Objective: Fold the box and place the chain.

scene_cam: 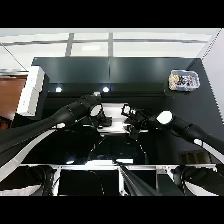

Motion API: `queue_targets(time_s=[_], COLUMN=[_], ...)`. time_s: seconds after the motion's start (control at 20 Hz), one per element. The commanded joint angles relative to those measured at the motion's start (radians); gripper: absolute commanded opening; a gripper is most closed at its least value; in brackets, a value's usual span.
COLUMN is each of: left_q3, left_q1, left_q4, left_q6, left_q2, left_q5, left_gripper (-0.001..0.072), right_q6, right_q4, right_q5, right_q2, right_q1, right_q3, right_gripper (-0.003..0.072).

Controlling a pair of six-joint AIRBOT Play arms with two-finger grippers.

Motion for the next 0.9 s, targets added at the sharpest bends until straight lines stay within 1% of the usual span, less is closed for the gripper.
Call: queue_targets(time_s=[0.0,0.05,0.15,0.2,0.25,0.35,0.4,0.45,0.5,0.55,0.6,0.65,0.75,0.8,0.85], left_q3=[0.001,0.001,0.001,0.001,0.001,0.001,0.001,0.001,0.001,0.001,0.001,0.001,0.001,0.001,0.001], left_q1=[0.000,0.000,0.000,0.000,0.000,0.000,0.000,0.000,0.000,0.000,0.000,0.000,0.000,0.000,0.000], left_q4=[0.001,0.001,0.001,0.001,0.000,0.000,0.000,0.000,0.000,0.000,0.000,0.000,0.000,0.001,0.001], left_q6=[-0.001,-0.001,-0.001,-0.001,-0.001,-0.001,-0.001,-0.001,-0.001,-0.001,-0.001,-0.001,-0.001,-0.001,-0.001], left_q2=[0.000,0.000,0.000,0.000,0.000,0.000,0.000,0.000,0.000,0.000,0.000,0.000,0.000,0.000,0.000], left_q5=[-0.001,-0.001,-0.001,-0.001,-0.001,-0.001,-0.001,-0.001,-0.001,-0.001,-0.001,-0.001,0.000,0.000,0.000], left_gripper=[0.0028,0.0029,0.0028,0.0028,0.0029,0.0029,0.0029,0.0028,0.0029,0.0029,0.0029,0.0029,0.0029,0.0029,0.0029], right_q6=[0.096,0.153,0.378,0.507,0.602,0.727,0.843,0.995,1.132,1.275,1.403,1.446,1.443,1.413,1.331], right_q4=[-0.045,-0.047,-0.053,-0.090,-0.161,-0.301,-0.406,-0.532,-0.620,-0.661,-0.645,-0.587,-0.433,-0.359,-0.293], right_q5=[0.016,0.022,0.075,0.153,0.268,0.479,0.528,0.537,0.524,0.478,0.422,0.380,0.298,0.283,0.285], right_q2=[0.014,0.036,0.123,0.180,0.243,0.363,0.403,0.425,0.426,0.423,0.423,0.423,0.404,0.373,0.322], right_q1=[-0.005,-0.018,-0.092,-0.159,-0.239,-0.396,-0.470,-0.551,-0.626,-0.696,-0.758,-0.792,-0.782,-0.765,-0.737], right_q3=[0.001,0.003,0.008,0.021,0.040,0.049,0.047,0.037,0.023,-0.003,-0.040,-0.081,-0.163,-0.188,-0.195], right_gripper=[0.0016,0.0016,0.0015,0.0015,0.0015,0.0015,0.0015,0.0015,0.0015,0.0015,0.0016,0.0016,0.0016,0.0016,0.0015])
